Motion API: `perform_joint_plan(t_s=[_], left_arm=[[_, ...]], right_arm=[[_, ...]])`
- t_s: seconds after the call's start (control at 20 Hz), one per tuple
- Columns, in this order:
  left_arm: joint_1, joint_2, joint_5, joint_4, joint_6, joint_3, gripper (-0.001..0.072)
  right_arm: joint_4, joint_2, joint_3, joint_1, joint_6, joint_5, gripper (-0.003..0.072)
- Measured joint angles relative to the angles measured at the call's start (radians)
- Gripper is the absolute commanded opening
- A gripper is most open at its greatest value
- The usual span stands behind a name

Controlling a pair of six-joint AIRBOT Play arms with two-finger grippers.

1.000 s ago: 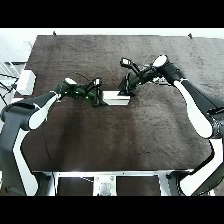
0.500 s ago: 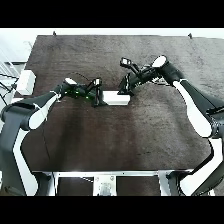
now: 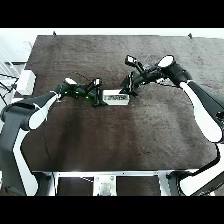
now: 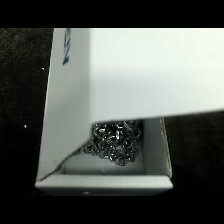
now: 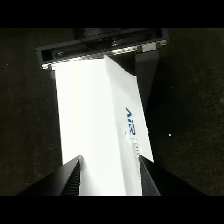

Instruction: Fold the box and place the chain.

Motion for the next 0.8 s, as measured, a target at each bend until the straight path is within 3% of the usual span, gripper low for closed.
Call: perform_joint_plan(t_s=[0.8], left_arm=[[0.000,0.000,0.000,0.000,0.000,0.000,0.0385]], right_arm=[[0.048,0.005,-0.096,0.013,-0.084,-0.093,0.0411]])
